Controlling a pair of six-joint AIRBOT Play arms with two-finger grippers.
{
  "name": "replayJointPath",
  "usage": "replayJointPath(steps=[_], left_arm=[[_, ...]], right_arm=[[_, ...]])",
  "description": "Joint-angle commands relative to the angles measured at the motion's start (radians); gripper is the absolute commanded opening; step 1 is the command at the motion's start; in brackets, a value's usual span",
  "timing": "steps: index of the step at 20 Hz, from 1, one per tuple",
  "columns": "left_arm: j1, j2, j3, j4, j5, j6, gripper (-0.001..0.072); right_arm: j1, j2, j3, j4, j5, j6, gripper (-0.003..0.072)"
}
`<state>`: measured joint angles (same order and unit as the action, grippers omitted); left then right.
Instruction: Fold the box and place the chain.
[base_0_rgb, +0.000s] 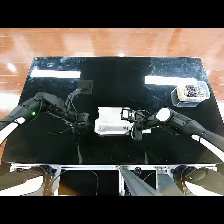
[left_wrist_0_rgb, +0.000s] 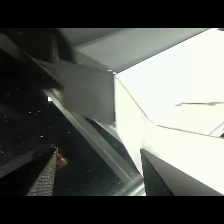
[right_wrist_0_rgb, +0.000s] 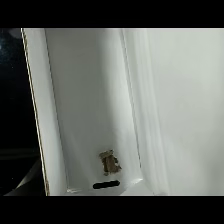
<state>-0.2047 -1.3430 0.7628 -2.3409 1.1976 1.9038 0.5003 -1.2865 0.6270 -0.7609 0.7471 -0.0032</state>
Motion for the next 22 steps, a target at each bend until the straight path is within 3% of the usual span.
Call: replayJointPath(steps=[1,6,16,22], left_arm=[[-0.001,0.001,0.036,-0.012,0.050,0.000,0.0616],[-0.022,0.001,0.039,-0.045,0.036,0.001,0.0617],[-0.146,0.001,0.039,-0.042,-0.128,-0.001,0.0617],[-0.203,0.001,0.039,-0.019,-0.163,-0.027,0.0617]], right_arm=[[0.001,0.000,0.000,0.000,0.001,0.000,0.0544],[0.001,0.000,0.000,0.000,0.000,0.000,0.0543],[0.001,0.000,0.000,0.000,0.001,0.000,0.0544],[0.001,0.000,0.000,0.000,0.001,0.000,0.0544]])
